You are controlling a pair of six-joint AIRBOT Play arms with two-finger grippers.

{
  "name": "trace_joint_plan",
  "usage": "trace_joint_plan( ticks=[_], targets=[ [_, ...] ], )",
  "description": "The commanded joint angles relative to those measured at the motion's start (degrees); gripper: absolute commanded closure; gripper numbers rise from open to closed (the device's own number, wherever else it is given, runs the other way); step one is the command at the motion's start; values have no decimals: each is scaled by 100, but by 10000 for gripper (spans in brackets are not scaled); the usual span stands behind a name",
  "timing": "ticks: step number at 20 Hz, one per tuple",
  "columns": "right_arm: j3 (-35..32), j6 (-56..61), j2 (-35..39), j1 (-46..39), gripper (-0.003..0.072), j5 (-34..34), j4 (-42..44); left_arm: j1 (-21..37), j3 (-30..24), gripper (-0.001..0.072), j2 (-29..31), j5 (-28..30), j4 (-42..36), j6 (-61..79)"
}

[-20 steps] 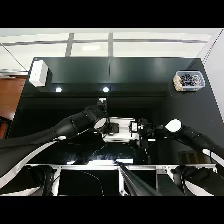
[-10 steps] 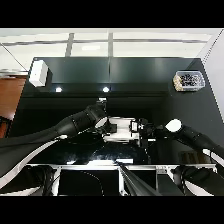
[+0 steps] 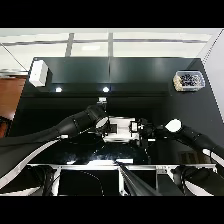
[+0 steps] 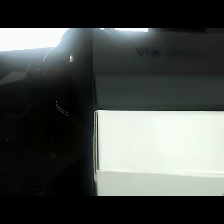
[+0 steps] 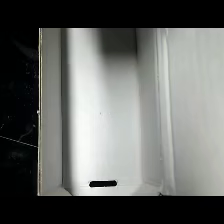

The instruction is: Fold the box and place the chain.

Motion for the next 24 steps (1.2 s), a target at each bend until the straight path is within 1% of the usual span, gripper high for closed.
trace_joint_plan(
  ticks=[1, 2, 3, 5, 6, 7, 9, 12, 13, 14, 15, 16, 17, 18, 24],
  targets=[
    [15, 575, 149, -2, -29, 2, -72, -2, 4, 681, -2, -15, -7, 0],
    [31, 868, 293, -4, -30, 7, -284, -2, 4, 681, -2, -15, -7, 0],
    [55, 1137, 483, -11, -29, 116, -675, -2, 4, 681, -2, -13, -4, 0],
    [98, 1231, 820, -9, -28, 660, -1738, -2, 4, 681, -2, -11, -4, 0],
    [98, 1412, 931, -11, -27, 730, -2050, -2, 4, 680, -2, -9, -4, 0],
    [98, 1593, 990, -11, -21, 723, -2177, -2, 2, 680, -2, -9, -4, 0],
    [98, 1602, 988, 2, -20, 706, -2162, -2, 4, 679, -2, -2, -4, -2],
    [98, 1552, 986, 2, -18, 426, -2035, -2, 2, 680, -4, -2, -9, -2],
    [98, 1462, 977, 2, 93, 341, -1934, -2, 2, 679, -4, -7, -7, -2],
    [98, 1421, 970, 2, 152, 280, -1845, -2, 2, 679, -4, -7, -9, -2],
    [98, 1360, 966, 2, 155, 275, -1668, -2, 2, 680, -4, -7, -9, -2],
    [98, 1349, 957, 4, 216, 286, -1482, -2, 2, 680, -4, -7, -9, -2],
    [98, 1353, 944, 2, 353, 302, -1303, -2, 2, 679, -4, -7, -9, -2],
    [98, 1357, 929, 4, 385, 306, -1178, -2, 2, 680, -4, -7, -9, -2],
    [98, 1628, 726, 4, 386, 345, -457, -2, 2, 679, -4, -9, -9, -2]
  ],
)
